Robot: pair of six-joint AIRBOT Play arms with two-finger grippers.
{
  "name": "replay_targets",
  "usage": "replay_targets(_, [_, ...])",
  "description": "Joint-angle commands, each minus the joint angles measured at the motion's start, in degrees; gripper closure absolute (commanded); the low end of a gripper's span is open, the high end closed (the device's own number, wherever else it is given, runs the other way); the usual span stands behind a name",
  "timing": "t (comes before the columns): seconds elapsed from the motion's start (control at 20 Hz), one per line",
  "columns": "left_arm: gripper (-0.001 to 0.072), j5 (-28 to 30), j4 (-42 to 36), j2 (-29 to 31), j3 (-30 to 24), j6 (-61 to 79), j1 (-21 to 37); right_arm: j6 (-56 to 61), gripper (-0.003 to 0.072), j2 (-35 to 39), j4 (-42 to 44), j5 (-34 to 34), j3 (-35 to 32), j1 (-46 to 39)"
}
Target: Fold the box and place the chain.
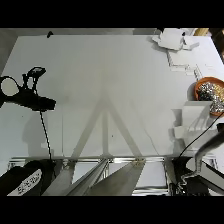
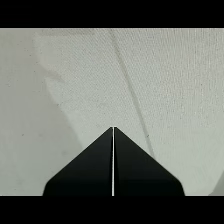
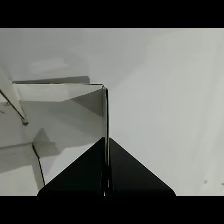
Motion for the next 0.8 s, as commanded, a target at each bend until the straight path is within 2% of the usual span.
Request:
replay_targets(0.0, [0.0701,0.02,0.0,0.04,-0.02,0.0,0.07,-5.97,0.0666,7.23,19.52,4.39,-1.53,5.29])
replay_targets(0.05, [0.0701,0.02,0.0,0.04,-0.02,0.0,0.07,-7.41,0.0666,9.55,25.57,4.44,-3.37,7.61])
replay_targets(0.15, [0.0701,0.02,0.0,0.04,-0.02,0.0,0.07,-7.43,0.0666,14.47,30.91,4.63,-7.65,13.64])
replay_targets(0.45, [0.0701,0.02,0.02,0.04,-0.02,0.02,0.07,3.37,0.0666,32.33,35.71,0.55,-16.65,32.33])
replay_targets(0.55, [0.0701,0.04,0.0,0.04,-0.02,0.02,0.07,6.19,0.0666,35.19,35.65,0.35,-17.18,37.03])
replay_targets(0.75, [0.0702,0.85,-0.02,0.02,-0.02,0.04,0.07,9.53,0.0665,35.8,35.65,-0.61,-17.18,42.8])
